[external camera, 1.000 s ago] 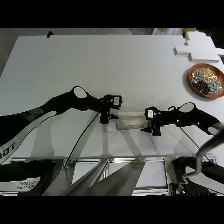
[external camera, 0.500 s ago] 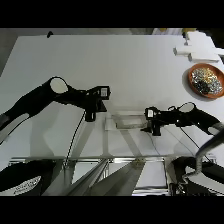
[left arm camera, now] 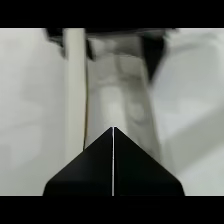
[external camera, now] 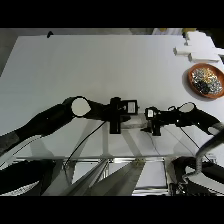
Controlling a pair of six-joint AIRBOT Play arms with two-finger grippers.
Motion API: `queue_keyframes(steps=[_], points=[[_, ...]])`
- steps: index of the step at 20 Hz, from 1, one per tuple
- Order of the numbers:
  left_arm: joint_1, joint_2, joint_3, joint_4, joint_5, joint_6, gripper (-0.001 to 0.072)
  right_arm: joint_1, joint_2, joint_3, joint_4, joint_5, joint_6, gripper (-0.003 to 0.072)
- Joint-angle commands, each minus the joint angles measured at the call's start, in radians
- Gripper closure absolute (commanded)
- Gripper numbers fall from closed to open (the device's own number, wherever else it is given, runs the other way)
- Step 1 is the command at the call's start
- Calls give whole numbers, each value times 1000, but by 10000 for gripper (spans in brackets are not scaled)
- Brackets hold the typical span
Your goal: Fold the box and place the chain.
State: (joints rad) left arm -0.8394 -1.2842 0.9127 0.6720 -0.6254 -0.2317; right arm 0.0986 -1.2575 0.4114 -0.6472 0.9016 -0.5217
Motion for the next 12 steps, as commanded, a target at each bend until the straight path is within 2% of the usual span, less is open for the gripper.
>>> queue_keyframes(steps=[1,3,7,12], points=[[-1,-63,1,-175,287,-56,708,0,-1,0,0,0,0,369],[29,-126,1,-233,328,-129,704,0,-1,0,0,0,0,369],[73,-212,1,-341,318,-222,706,0,-1,0,0,0,0,369],[73,-198,1,-337,280,-216,703,0,-1,0,0,0,0,369]])
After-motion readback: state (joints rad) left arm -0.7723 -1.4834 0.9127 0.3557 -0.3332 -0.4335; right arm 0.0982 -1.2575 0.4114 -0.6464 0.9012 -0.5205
